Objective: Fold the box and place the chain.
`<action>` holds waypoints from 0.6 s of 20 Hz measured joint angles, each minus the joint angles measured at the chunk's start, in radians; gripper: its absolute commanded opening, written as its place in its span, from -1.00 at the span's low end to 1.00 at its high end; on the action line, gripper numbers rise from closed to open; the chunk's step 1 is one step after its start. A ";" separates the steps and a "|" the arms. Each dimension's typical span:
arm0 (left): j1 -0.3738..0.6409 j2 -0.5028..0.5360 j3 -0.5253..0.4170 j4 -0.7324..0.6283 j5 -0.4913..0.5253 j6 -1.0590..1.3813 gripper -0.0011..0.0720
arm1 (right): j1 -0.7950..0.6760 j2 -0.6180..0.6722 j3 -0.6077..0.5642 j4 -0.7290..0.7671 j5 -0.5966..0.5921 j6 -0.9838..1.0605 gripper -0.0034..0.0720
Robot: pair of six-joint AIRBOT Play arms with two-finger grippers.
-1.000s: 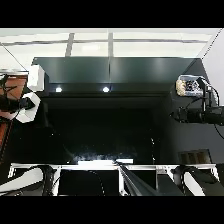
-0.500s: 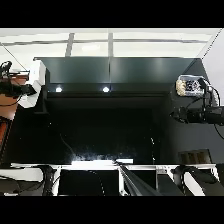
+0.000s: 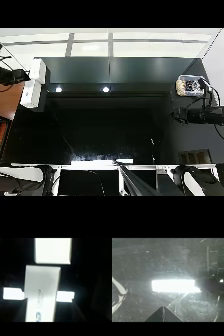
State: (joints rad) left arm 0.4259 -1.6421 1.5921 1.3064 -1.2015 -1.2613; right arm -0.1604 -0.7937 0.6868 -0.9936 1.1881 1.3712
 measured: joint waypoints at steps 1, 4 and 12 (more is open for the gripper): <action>-0.004 0.005 0.035 0.011 -0.061 -0.038 -0.90 | 0.000 0.000 0.012 0.001 0.016 -0.009 -0.88; -0.029 0.064 0.087 0.014 -0.214 -0.108 -0.90 | 0.000 0.022 0.055 -0.032 0.065 -0.037 -0.88; -0.317 0.626 -0.349 -0.108 -0.004 -0.061 -0.90 | 0.000 0.200 0.006 -0.161 -0.225 -0.074 -0.88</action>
State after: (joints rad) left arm 0.1089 -1.0161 1.2434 1.1984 -1.2053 -1.3224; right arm -0.1604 -0.5941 0.6926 -1.1545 0.9627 1.2972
